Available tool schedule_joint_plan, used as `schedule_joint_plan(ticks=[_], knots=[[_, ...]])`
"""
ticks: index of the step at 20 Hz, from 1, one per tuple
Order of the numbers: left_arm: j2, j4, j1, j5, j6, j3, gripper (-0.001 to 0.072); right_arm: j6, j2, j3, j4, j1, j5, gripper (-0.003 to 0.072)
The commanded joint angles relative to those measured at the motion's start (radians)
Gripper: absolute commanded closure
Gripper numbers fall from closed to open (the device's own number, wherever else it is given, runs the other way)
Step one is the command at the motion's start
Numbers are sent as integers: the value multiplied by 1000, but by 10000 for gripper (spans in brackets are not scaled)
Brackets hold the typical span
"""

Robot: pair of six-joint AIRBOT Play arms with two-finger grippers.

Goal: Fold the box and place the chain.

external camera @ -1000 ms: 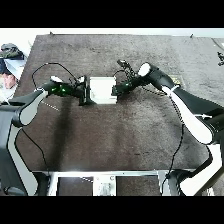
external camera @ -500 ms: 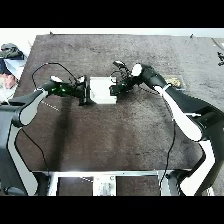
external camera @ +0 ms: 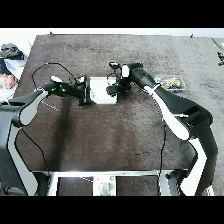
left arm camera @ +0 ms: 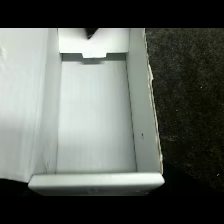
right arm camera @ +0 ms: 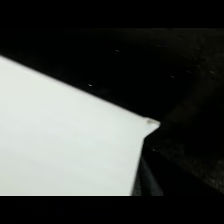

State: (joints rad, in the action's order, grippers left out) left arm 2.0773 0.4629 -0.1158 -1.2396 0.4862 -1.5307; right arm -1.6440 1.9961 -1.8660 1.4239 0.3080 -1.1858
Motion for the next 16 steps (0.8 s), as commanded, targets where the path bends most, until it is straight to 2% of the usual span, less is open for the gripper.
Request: schedule_joint_plan(ticks=[1,6,7,8,16], knots=[[0,0,0,-1,0,0,249,-81,11,-31,84,17,-34,251],[0,0,0,-2,0,0,249,-174,11,-31,104,26,-31,252],[0,0,0,-1,0,0,248,-195,11,-31,116,28,-31,327],[0,0,0,-1,0,0,249,-222,11,-31,121,30,-29,362],[0,0,0,-2,0,0,249,-265,39,-31,126,47,-8,367]])
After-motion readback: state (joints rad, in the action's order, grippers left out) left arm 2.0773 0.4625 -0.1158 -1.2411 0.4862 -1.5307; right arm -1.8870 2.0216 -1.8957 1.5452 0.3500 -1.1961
